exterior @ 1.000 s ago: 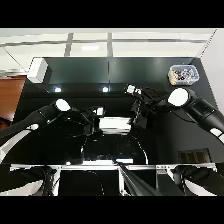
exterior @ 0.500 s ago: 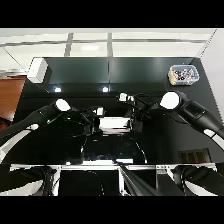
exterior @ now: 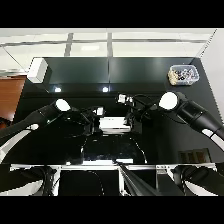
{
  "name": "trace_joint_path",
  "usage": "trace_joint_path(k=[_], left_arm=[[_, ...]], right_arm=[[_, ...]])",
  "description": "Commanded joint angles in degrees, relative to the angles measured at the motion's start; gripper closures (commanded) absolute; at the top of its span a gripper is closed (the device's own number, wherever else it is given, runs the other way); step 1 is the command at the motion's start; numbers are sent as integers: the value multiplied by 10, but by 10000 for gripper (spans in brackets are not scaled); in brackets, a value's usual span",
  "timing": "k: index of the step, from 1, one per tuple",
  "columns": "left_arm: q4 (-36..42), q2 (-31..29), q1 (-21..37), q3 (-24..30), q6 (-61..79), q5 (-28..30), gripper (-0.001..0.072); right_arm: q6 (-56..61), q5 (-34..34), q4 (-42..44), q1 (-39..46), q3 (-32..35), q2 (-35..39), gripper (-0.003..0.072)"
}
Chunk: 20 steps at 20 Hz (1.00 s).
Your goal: Fold the box and place the chain.
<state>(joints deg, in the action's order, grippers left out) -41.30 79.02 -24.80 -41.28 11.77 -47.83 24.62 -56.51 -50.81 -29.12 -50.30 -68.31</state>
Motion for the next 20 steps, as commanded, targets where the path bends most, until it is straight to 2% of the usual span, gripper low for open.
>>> trace_joint_path(k=[1, 8, 9, 10, 20], left_arm=[[0, 0, 0, 0, 0, 0, 416], [0, 0, 0, 0, 0, 0, 416], [0, 0, 0, 0, 0, 0, 416], [0, 0, 0, 0, 0, 0, 416], [0, 0, 0, 0, 0, 0, 416]], right_arm=[[0, 0, -1, 0, 0, -1, 487], [0, 0, -2, 0, 0, -1, 488], [0, 0, -3, 0, 0, -1, 537], [-1, 0, -3, 0, 0, -1, 625], [0, -1, -2, 0, 0, -2, 620]])
